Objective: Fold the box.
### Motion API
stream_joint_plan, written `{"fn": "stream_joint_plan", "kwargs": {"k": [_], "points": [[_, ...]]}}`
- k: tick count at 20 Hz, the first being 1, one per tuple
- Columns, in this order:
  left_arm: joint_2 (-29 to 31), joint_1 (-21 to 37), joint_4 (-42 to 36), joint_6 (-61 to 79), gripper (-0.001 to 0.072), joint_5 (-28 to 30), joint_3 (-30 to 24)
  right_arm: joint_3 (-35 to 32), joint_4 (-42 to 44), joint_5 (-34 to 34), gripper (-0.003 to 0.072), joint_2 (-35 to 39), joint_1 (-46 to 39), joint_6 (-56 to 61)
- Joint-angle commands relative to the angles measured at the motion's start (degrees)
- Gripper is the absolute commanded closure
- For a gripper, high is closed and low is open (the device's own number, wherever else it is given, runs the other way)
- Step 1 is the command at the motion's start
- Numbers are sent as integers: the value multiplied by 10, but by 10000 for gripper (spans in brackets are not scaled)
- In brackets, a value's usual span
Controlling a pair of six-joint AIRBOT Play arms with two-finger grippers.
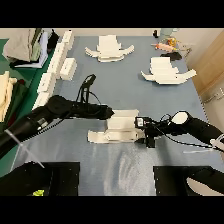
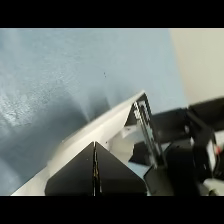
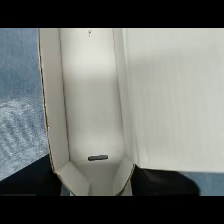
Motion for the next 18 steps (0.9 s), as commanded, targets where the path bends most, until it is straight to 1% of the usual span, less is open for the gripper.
{"fn": "stream_joint_plan", "kwargs": {"k": [1, 2, 3, 5, 8, 10, 12, 14, 16, 18], "points": [[93, 27, 156, 56, 694, -143, 2, 0, 0, 0, 280, 0, 0, 0], [113, 27, 184, 97, 694, -191, 2, 0, 0, 0, 280, 0, 0, 0], [130, 27, 203, 127, 694, -221, -1, 0, 0, 0, 280, 0, 0, 0], [147, 27, 223, 179, 693, -236, -9, 0, 0, 0, 280, 0, 0, 0], [148, 23, 227, 329, 683, -233, -33, 0, 0, 0, 280, 0, 0, 0], [148, 33, 206, 399, 12, -227, -62, 0, 0, 0, 280, 0, 0, 0], [145, 55, 191, 456, 3, -197, -103, 0, 0, 0, 280, 0, 0, 0], [137, 59, 149, 522, 2, -139, -140, 0, 0, 0, 280, 0, 0, 0], [115, 51, 96, 604, 2, -104, -156, 0, 0, 0, 280, 0, 0, 0], [80, 35, 42, 655, 2, -82, -156, 0, 0, 0, 280, 0, 0, 0]]}}
